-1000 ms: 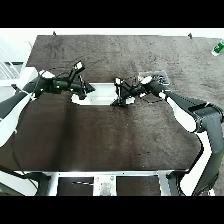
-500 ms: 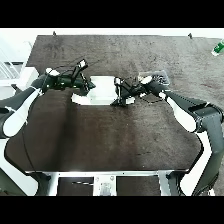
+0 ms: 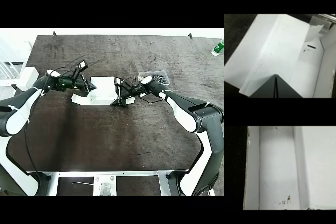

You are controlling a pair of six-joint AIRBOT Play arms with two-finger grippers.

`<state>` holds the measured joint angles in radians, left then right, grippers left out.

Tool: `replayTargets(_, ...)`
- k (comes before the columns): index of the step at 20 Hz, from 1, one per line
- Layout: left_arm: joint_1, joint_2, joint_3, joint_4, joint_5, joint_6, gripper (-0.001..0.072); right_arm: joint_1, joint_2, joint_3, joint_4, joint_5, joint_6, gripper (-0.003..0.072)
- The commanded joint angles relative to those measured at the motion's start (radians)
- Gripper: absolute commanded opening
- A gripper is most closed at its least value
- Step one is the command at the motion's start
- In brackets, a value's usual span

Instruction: Fold the box and place the chain.

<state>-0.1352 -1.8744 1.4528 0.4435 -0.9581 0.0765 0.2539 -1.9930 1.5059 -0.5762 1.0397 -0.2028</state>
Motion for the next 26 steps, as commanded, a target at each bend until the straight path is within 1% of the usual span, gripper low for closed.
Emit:
replayTargets(1,0.000,-0.001,0.001,0.024,-0.025,-0.020,0.0016,0.000,0.000,0.000,0.000,0.000,0.000,0.0589)
replayTargets(5,0.000,-0.001,0.003,0.029,-0.030,-0.023,0.0017,0.000,0.000,0.000,0.000,0.000,0.000,0.0589)
replayTargets(7,0.000,-0.001,0.031,0.034,-0.058,-0.023,0.0018,0.000,0.000,0.000,0.000,0.000,0.000,0.0589)
replayTargets(8,0.000,0.000,0.057,0.047,-0.091,-0.024,0.0019,0.000,0.000,0.000,0.000,0.000,0.000,0.0589)
replayTargets(9,0.000,0.000,0.094,0.082,-0.148,-0.027,0.0019,0.000,0.000,0.000,0.000,0.000,0.000,0.0589)
replayTargets(10,0.000,0.000,0.132,0.135,-0.203,-0.053,0.0019,0.000,0.000,0.000,0.000,0.000,0.000,0.0589)
replayTargets(13,0.000,0.000,0.249,0.351,-0.362,-0.214,0.0018,0.000,0.000,0.000,0.000,0.000,0.000,0.0589)
replayTargets(14,0.010,0.000,0.270,0.369,-0.414,-0.217,0.0016,0.000,0.000,0.000,0.000,0.000,0.000,0.0589)
replayTargets(15,0.030,0.007,0.275,0.333,-0.442,-0.199,0.0015,0.000,0.000,0.000,0.000,0.000,0.000,0.0589)
replayTargets(17,0.077,0.037,0.273,0.255,-0.436,-0.179,0.0014,0.000,0.000,0.000,0.000,0.000,0.000,0.0589)
replayTargets(19,0.114,0.065,0.273,0.233,-0.425,-0.180,0.0014,0.001,0.000,0.000,0.000,0.000,0.000,0.0589)
replayTargets(21,0.129,0.072,0.272,0.265,-0.425,-0.202,0.0014,0.000,0.000,0.000,0.000,0.000,0.000,0.0589)
replayTargets(23,0.131,0.072,0.260,0.362,-0.429,-0.234,0.0021,0.000,0.000,0.000,0.000,0.000,0.000,0.0589)
replayTargets(24,0.131,0.072,0.240,0.392,-0.429,-0.226,0.0173,0.000,0.000,0.000,0.000,0.000,0.000,0.0589)
replayTargets(25,0.131,0.071,0.218,0.404,-0.420,-0.209,0.0516,0.001,0.000,0.000,0.000,0.000,0.000,0.0589)
replayTargets(26,0.131,0.071,0.194,0.403,-0.398,-0.192,0.0720,0.001,0.000,0.000,0.000,0.000,0.000,0.0589)
